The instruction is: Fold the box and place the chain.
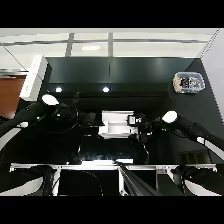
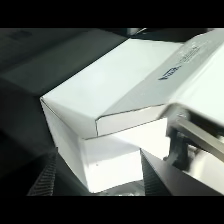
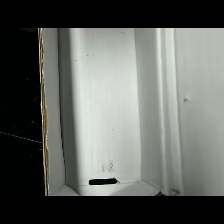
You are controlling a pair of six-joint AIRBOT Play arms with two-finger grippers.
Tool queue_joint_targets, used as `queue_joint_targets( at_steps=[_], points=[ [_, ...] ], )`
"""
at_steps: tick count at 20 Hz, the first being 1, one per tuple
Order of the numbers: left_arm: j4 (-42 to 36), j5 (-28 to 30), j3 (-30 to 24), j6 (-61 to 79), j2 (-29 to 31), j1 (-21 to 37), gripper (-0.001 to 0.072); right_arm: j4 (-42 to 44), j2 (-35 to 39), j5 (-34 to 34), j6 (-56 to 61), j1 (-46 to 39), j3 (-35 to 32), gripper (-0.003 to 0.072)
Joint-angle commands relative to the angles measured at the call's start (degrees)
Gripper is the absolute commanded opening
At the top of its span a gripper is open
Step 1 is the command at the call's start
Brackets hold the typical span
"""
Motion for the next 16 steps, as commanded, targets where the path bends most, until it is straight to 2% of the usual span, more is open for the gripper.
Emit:
queue_joint_targets(
  at_steps=[1,3,9,16],
  points=[
    [12.02,4.83,3.26,-16.06,4.48,-4.33,0.0582,0.00,0.00,0.02,0.02,0.04,-0.02,0.0413],
    [12.70,4.87,3.32,-18.99,5.95,-5.75,0.0581,0.00,0.00,0.00,0.02,0.04,-0.02,0.0413],
    [12.94,4.76,3.32,-22.16,4.85,-9.99,0.0580,0.02,0.00,0.00,0.02,0.04,-0.02,0.0413],
    [12.94,9.35,3.32,-25.18,4.44,-13.16,0.0556,0.02,0.00,0.00,0.02,0.04,-0.02,0.0413]
  ],
)
